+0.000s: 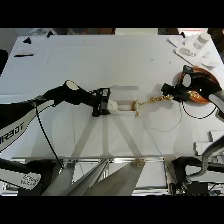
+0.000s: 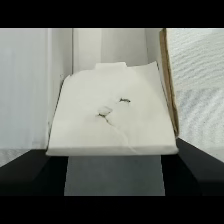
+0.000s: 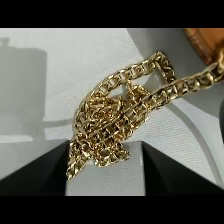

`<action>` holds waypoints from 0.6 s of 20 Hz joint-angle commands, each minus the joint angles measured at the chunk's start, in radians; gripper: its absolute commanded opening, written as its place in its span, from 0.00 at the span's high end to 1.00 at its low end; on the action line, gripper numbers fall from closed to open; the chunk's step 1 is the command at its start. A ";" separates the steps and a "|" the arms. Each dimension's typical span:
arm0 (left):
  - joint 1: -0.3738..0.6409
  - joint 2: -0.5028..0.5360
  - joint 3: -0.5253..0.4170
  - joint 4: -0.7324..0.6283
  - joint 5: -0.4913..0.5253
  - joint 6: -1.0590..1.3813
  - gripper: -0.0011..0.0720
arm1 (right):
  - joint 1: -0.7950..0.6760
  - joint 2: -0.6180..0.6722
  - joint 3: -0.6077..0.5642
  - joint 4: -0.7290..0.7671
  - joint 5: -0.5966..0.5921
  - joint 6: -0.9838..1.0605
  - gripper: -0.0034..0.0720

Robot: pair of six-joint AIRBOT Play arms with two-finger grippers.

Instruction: Fold the box and place the chain.

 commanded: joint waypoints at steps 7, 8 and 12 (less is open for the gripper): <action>0.000 0.000 0.001 0.000 0.000 0.000 0.70 | -0.003 0.010 0.000 0.004 0.050 -0.241 0.94; 0.000 0.000 0.001 0.000 0.000 0.000 0.70 | 0.001 0.032 0.000 0.005 0.061 -0.298 0.94; 0.000 0.000 0.001 0.000 0.000 0.000 0.70 | 0.047 0.174 0.000 0.013 0.102 -0.540 0.94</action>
